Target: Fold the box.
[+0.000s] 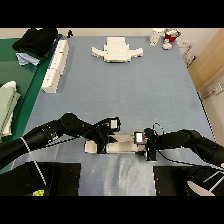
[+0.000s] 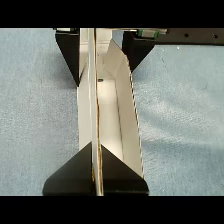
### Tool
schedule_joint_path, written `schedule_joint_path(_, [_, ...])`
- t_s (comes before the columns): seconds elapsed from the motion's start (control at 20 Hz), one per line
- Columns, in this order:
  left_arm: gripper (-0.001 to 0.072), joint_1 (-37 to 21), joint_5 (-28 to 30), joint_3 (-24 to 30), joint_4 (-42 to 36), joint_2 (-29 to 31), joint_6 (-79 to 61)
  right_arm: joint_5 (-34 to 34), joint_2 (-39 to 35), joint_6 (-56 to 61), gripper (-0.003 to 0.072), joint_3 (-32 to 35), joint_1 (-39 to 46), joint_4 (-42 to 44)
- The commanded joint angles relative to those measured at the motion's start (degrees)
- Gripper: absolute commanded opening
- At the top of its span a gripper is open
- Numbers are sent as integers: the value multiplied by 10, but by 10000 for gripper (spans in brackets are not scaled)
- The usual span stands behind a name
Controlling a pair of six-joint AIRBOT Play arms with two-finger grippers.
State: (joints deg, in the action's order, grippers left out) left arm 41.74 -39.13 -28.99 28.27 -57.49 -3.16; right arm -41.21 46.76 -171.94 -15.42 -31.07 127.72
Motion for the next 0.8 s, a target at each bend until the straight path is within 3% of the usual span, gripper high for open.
schedule_joint_path(0.0, [12,0,0,0,0,0,0,0,0,0,523,-1,0,0])
schedule_joint_path(0.75, [13,0,10,0,0,0,0,0,0,0,524,-1,0,0])
